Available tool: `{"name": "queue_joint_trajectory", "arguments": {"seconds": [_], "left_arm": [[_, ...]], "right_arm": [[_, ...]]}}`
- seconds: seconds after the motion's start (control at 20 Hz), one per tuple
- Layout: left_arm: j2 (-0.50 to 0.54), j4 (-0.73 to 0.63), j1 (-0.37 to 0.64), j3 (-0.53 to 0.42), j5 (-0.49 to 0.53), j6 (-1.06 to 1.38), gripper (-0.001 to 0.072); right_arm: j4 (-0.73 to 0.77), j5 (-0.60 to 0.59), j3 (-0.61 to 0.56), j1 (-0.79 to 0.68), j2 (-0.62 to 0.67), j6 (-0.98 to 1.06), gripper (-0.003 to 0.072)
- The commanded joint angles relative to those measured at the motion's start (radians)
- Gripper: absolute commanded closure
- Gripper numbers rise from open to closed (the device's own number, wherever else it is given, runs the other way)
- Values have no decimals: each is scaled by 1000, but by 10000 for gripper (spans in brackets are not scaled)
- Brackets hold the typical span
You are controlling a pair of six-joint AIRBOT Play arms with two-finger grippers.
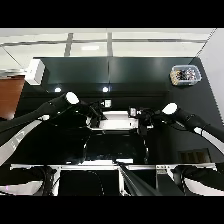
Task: Fold the box and place the chain.
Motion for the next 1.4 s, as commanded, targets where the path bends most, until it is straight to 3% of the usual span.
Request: {"name": "queue_joint_trajectory", "arguments": {"seconds": [0.0,0.3,0.35,0.4,0.9,0.95,1.0,1.05,1.1,1.35], "left_arm": [[0,0,0,0,0,0,683],[0,0,0,0,0,1,683],[0,0,0,0,0,0,683],[0,0,0,0,0,1,683],[27,0,1,0,-9,-16,676],[46,1,2,0,-5,-43,510],[66,3,5,0,-4,-62,277],[92,19,11,0,-6,-95,111],[121,53,18,0,-10,-138,75],[280,313,73,0,-94,-450,75]], "right_arm": [[-19,-7,0,0,-2,11,10],[-19,-8,0,0,-2,11,11],[-19,-8,0,0,-2,11,49],[-19,-7,0,0,-2,11,228],[-19,-6,0,0,-2,11,230],[-19,-6,0,0,-2,11,230],[-19,-6,0,0,-2,11,230],[-19,-6,0,0,-2,11,230],[-19,-6,0,0,-2,11,231],[-20,-3,0,1,-2,10,230]]}}
